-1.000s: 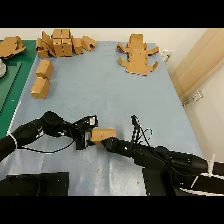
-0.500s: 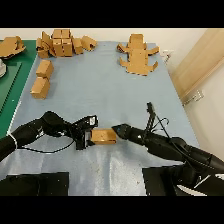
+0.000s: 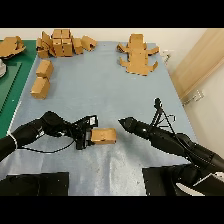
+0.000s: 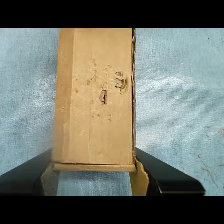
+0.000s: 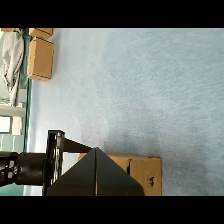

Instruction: Fold the box.

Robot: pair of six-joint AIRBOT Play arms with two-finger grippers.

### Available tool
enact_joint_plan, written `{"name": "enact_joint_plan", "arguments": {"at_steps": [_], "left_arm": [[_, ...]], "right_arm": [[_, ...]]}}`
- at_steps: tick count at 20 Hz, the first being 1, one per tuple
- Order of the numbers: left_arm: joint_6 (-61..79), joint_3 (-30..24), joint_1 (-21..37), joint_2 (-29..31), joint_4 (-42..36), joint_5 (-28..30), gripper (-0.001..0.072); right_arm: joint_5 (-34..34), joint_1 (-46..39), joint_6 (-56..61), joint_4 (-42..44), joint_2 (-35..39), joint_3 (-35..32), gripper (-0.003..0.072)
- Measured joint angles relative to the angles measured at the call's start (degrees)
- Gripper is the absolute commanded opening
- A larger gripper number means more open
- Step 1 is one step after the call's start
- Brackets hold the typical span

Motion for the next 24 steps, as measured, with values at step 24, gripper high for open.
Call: {"name": "enact_joint_plan", "arguments": {"at_steps": [24], "left_arm": [[-53.37,10.47,13.7,4.07,27.93,9.29,0.052]], "right_arm": [[-0.11,-0.31,0.02,-0.09,0.02,0.0,0.0001]]}}
